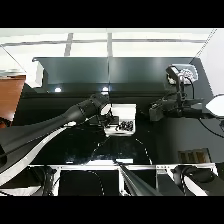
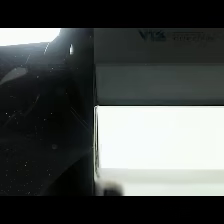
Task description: Fold the box and place the chain.
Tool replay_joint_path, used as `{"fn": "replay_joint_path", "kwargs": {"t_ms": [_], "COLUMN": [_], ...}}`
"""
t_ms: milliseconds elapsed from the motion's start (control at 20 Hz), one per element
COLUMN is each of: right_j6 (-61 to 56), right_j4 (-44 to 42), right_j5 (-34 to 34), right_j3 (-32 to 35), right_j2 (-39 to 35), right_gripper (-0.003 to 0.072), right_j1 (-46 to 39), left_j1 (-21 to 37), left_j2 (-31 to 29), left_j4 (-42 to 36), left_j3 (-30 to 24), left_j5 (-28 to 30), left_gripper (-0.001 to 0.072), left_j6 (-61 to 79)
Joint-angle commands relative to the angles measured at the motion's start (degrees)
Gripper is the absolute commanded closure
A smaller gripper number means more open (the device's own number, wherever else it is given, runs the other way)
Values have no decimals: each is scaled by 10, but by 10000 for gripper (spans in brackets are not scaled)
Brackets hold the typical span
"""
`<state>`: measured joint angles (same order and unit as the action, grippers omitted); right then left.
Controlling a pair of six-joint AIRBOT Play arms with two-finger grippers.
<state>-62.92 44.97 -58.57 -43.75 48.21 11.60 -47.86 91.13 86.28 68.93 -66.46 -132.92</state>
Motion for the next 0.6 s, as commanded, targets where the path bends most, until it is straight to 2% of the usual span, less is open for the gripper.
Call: {"fn": "replay_joint_path", "kwargs": {"t_ms": [0, 200, 250, 300, 350, 400, 550], "right_j6": [-1, 0, 0, 0, 0, 0, 2], "right_j4": [47, 62, 63, 63, 63, 63, 63], "right_j5": [-3, 1, 1, 2, 4, 9, 24], "right_j3": [1, 1, 1, 1, 1, 1, 1], "right_j2": [0, 0, 0, 0, 0, 0, 0], "right_gripper": [371, 371, 371, 371, 371, 371, 371], "right_j1": [-29, -33, -33, -33, -33, -33, -33], "left_j1": [2, 3, 3, 2, 0, -1, -4], "left_j2": [0, -2, -3, -6, -13, -22, -70], "left_j4": [7, 1, 1, 1, 5, 7, 21], "left_j3": [0, 1, 3, 7, 11, 15, 15], "left_j5": [-5, -12, -19, -24, -27, -28, -35], "left_gripper": [680, 678, 651, 505, 299, 222, 222], "left_j6": [12, 8, 0, 0, -1, -2, 41]}}
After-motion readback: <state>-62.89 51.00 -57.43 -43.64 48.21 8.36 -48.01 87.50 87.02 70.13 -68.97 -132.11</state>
